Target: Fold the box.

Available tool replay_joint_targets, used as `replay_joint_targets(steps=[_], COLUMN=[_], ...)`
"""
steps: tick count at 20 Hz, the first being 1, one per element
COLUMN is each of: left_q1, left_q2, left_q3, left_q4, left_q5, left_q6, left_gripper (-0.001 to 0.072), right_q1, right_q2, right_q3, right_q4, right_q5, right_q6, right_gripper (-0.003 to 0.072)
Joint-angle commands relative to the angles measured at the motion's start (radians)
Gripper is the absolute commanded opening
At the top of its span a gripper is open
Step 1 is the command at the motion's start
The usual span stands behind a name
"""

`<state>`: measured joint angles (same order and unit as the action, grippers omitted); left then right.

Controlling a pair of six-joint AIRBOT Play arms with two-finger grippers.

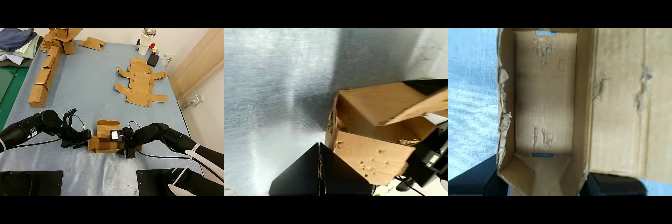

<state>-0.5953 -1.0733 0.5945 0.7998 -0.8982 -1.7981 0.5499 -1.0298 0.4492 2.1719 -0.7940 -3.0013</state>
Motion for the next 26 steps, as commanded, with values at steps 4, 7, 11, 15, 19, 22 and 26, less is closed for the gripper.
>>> replay_joint_targets(steps=[4,7,11,15,19,22,26], left_q1=[0.003,0.003,0.003,0.003,-0.003,-0.003,-0.003], left_q2=[0.01,0.01,0.011,0.01,0.008,0.007,-0.008], left_q3=[0.016,0.016,0.016,0.018,0.018,0.017,0.014], left_q4=[-0.035,-0.066,-0.083,-0.136,-0.154,-0.171,-0.169], left_q5=[-0.002,-0.001,0.002,0.01,0.021,0.033,0.042], left_q6=[0.015,0.034,0.038,0.089,0.108,0.134,0.134], left_gripper=[0.0019,0.0281,0.0282,0.0282,0.0282,0.0283,0.0311], right_q1=[0.0,0.0,0.0,0.0,0.0,0.0,0.0], right_q2=[0.001,0.001,0.001,0.001,0.001,0.001,0.001], right_q3=[0.0,0.0,0.0,0.0,0.0,0.0,0.0], right_q4=[0.0,0.0,0.0,0.0,0.0,0.0,0.0], right_q5=[0.0,0.0,0.0,0.0,0.0,0.0,0.0], right_q6=[0.0,0.0,0.0,0.0,0.0,0.0,0.0], right_gripper=[0.0515,0.0515,0.0515,0.0515,0.0515,0.0515,0.0514])
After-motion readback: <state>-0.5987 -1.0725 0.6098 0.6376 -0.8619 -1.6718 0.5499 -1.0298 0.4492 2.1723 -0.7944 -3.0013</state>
